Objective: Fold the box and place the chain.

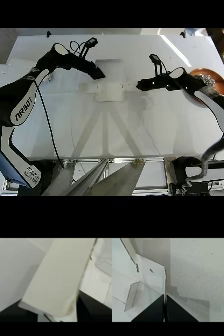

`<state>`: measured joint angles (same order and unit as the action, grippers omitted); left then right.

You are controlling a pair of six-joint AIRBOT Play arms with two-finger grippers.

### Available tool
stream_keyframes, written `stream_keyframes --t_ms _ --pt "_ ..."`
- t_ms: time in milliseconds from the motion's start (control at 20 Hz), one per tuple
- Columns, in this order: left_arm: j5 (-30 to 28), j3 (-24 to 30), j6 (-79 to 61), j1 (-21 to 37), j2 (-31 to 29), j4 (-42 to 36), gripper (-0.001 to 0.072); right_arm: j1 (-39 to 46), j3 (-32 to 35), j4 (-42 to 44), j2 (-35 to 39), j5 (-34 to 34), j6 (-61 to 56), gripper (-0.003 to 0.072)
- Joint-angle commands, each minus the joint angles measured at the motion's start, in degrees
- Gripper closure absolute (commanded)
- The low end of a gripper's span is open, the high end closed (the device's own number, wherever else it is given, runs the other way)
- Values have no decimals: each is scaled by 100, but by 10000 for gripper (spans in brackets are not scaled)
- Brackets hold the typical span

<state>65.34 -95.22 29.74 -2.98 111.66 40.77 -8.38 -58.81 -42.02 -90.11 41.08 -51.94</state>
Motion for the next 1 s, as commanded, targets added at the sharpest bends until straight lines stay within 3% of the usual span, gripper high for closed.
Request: stream_keyframes --t_ms 0,100,150,200,950 --pt "286 -4 -575 4 4 -177 431 -7 -7 2 -2 0 -2 671" --pt "286 -4 -782 4 4 -275 533 -7 -7 4 -2 0 -2 671" --pt "286 -4 -787 4 4 -273 671 -7 -7 4 -2 0 -2 671" --pt "286 -2 -789 4 4 -269 700 -7 -7 4 -2 0 -4 671" --pt "258 -4 -791 2 0 -267 699 -7 -7 4 -2 0 -4 671"
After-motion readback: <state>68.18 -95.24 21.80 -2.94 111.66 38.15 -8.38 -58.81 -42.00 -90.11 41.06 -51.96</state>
